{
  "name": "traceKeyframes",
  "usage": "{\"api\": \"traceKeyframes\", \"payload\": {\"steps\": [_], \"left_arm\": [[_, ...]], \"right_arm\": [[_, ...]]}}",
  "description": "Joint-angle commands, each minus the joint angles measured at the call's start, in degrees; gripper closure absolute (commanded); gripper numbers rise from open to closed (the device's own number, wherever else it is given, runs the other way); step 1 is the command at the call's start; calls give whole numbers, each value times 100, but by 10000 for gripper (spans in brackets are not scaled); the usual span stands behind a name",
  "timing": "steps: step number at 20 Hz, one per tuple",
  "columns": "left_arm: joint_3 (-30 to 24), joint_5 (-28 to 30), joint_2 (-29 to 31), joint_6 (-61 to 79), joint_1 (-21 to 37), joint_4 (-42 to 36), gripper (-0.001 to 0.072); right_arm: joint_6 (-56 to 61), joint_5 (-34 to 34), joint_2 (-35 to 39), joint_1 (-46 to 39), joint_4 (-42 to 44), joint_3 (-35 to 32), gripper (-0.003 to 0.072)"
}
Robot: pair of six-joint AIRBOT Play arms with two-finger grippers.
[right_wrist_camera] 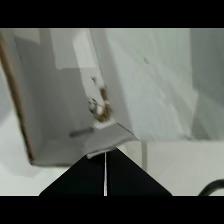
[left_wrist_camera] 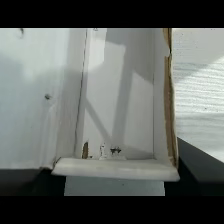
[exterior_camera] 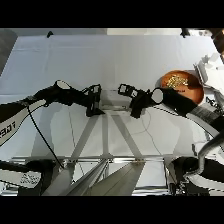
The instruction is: Fold the box and place the chain.
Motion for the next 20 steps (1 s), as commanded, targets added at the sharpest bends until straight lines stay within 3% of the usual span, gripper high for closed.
{"api": "traceKeyframes", "payload": {"steps": [1, 10, 11, 13, 14, 17, 20], "left_arm": [[-2, 2, 2, 2, -4, 2, 449], [-2, 0, 2, 2, -4, 2, 449], [-2, 2, 2, 2, -4, 2, 449], [-2, 2, 2, 2, -4, 2, 449], [-2, 2, 2, 2, -4, 2, 449], [-2, 2, 2, 2, -4, 2, 449], [-2, 2, 2, 2, -4, 2, 449]], "right_arm": [[9, -125, -15, 177, 149, 7, 682], [9, -317, -15, 243, 151, 7, 665], [9, -321, -15, 243, 186, 7, 567], [9, -396, -15, 243, 291, 7, 269], [9, -446, -15, 243, 380, 7, 238], [9, -531, -15, 243, 422, 7, 272], [9, -529, -15, 243, 420, 7, 602]]}}
